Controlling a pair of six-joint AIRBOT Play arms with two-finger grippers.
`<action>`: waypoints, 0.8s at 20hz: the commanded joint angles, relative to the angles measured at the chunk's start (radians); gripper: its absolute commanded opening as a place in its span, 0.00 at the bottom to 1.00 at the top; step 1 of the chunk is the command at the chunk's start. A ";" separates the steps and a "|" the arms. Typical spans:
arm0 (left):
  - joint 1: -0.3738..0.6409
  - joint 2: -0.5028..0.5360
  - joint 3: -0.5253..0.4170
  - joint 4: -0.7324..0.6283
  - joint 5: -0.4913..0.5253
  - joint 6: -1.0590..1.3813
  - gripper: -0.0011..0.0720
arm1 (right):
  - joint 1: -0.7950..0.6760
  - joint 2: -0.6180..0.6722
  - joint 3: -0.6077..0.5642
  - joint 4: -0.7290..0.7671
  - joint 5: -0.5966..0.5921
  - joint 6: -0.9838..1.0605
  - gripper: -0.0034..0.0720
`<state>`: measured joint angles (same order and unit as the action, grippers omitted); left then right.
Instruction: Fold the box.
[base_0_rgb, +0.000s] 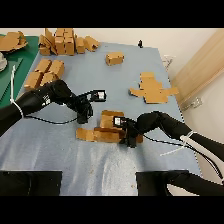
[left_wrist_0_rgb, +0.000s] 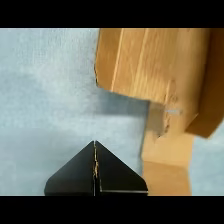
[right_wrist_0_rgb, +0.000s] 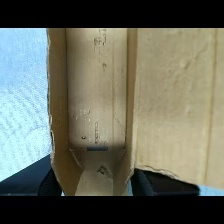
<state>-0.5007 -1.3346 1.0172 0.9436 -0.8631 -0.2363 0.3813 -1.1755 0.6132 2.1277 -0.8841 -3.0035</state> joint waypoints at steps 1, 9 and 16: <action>-0.004 0.001 0.000 -0.046 -0.131 -0.195 0.03 | 0.001 0.001 0.000 0.000 0.000 0.000 0.79; -0.003 0.000 0.000 -0.053 -0.151 -0.323 0.03 | 0.001 0.000 0.000 0.000 0.000 0.000 0.79; 0.162 0.003 -0.123 -0.343 -0.508 0.269 0.03 | 0.001 0.000 0.000 0.000 0.000 0.000 0.79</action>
<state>-0.4271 -1.3334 0.9565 0.8402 -1.1881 -0.2718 0.3817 -1.1755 0.6132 2.1273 -0.8845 -3.0035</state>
